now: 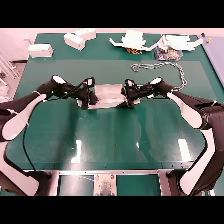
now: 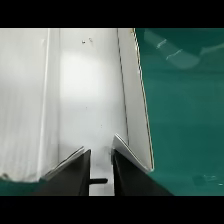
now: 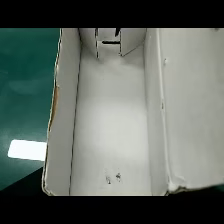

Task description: Fold the box and place the chain.

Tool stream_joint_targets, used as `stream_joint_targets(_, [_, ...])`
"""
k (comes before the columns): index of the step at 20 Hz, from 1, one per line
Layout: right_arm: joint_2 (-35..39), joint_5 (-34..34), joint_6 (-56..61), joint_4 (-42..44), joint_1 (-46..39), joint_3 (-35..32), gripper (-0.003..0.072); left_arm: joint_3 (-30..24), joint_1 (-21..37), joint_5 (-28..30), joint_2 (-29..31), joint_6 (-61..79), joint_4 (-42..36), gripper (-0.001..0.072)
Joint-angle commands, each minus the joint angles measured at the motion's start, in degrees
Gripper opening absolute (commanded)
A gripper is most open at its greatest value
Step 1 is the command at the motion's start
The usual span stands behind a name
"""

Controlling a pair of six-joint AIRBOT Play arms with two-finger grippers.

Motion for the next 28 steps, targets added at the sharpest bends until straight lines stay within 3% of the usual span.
stream_joint_targets(1, [0.0,0.0,0.0,0.0,0.0,0.0,0.0581,0.0,-1.1,1.4,0.0,0.1,-0.1,0.019])
stream_joint_targets(4, [0.0,0.0,0.0,0.0,0.0,0.0,0.0581,0.0,-1.1,1.3,0.0,-0.1,-0.3,0.0219])
stream_joint_targets(5, [0.0,0.0,0.0,0.0,0.0,0.0,0.0581,0.0,-1.1,1.6,0.0,-0.5,-0.4,0.0397])
stream_joint_targets(6, [0.0,0.0,0.0,0.0,0.0,0.0,0.0581,0.0,-1.1,2.4,0.0,-1.2,-0.4,0.0439])
stream_joint_targets(9, [0.0,0.0,0.0,0.0,0.0,0.0,0.0581,0.0,-1.1,2.5,0.0,-1.4,-0.1,0.0457])
stream_joint_targets(10, [0.0,0.0,0.0,0.0,0.0,0.0,0.0581,0.0,-1.1,2.8,0.0,-1.4,-0.1,0.0643])
stream_joint_targets(11, [0.0,0.0,0.0,0.0,0.0,0.0,0.0581,0.0,-1.1,3.1,0.0,-1.6,-0.1,0.0717])
stream_joint_targets(16, [0.0,0.0,0.0,0.0,0.0,0.0,0.0581,0.0,-1.1,4.3,0.0,-1.5,-0.1,0.072])
stream_joint_targets(18, [0.0,0.0,0.0,0.0,0.0,0.0,0.058,0.0,-1.1,5.2,0.0,-1.3,0.0,0.0681])
stream_joint_targets(20, [0.0,0.0,0.0,0.0,0.0,0.0,0.0581,0.0,-0.9,6.1,0.0,-0.2,0.7,0.0212])
stream_joint_targets(21, [0.0,0.0,0.0,0.0,0.0,0.0,0.0581,0.0,-0.8,6.0,0.0,0.9,0.7,0.0066])
stream_joint_targets(22, [0.0,0.0,0.0,0.0,0.0,0.0,0.0581,0.0,-0.4,6.1,0.0,1.5,0.9,0.002])
stream_joint_targets(28, [0.0,0.0,0.0,0.0,0.0,0.0,0.0581,0.1,4.5,2.3,0.4,3.6,0.1,0.0018])
